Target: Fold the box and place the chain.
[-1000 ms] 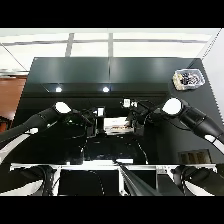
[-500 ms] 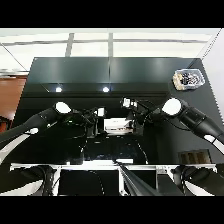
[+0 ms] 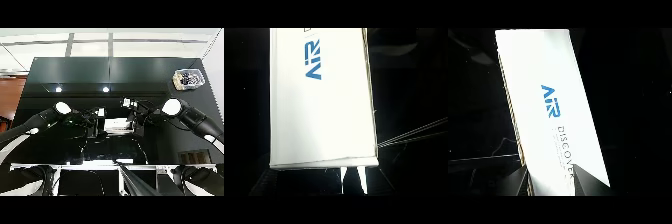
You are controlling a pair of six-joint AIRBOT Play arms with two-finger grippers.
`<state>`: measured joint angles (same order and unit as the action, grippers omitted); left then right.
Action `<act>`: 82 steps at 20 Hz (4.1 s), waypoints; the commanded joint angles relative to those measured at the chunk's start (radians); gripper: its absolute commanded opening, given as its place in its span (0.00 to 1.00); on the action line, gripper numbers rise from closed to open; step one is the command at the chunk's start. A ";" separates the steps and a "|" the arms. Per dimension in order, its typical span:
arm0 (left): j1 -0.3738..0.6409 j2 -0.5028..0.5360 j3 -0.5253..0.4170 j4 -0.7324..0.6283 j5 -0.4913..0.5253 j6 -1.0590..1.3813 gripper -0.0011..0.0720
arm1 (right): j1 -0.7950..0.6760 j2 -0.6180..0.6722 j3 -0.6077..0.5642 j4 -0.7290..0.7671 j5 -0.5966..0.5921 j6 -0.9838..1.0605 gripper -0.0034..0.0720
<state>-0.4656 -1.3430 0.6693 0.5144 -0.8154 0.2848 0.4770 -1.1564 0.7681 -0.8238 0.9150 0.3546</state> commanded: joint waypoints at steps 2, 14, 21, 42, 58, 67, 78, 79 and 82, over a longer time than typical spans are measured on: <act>0.000 0.000 0.001 0.001 -0.001 -0.001 0.56 | 0.001 0.002 0.003 -0.008 0.006 0.021 0.49; 0.000 0.000 0.001 0.001 0.000 0.000 0.56 | 0.001 0.016 0.002 -0.008 0.013 0.057 0.55; 0.000 0.000 0.001 0.001 0.000 0.000 0.56 | 0.001 0.005 -0.026 -0.026 -0.003 0.058 0.55; 0.000 0.000 0.001 0.001 -0.001 -0.001 0.56 | -0.222 0.011 -0.222 0.587 0.004 0.531 0.06; 0.000 0.000 0.001 0.000 0.000 -0.001 0.56 | -0.184 0.007 -0.189 0.423 0.022 0.621 0.06; 0.020 0.051 0.022 0.124 -0.027 -0.136 1.00 | -0.556 0.267 -0.038 0.308 0.311 0.636 0.06; -0.145 0.058 0.235 0.104 -0.043 -0.469 0.99 | -0.676 0.282 -0.048 0.272 0.281 0.644 0.06; -0.157 0.018 0.268 0.108 -0.040 -0.502 0.99 | -0.676 0.282 -0.048 0.267 0.281 0.644 0.06; -0.166 -0.074 0.333 0.111 -0.059 -0.603 0.99 | -0.676 0.282 -0.048 0.265 0.282 0.644 0.06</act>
<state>-0.6083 -1.3430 0.9375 0.6209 -0.8772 -0.2111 -0.1963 -0.8749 0.7200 -0.5529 1.2026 0.9993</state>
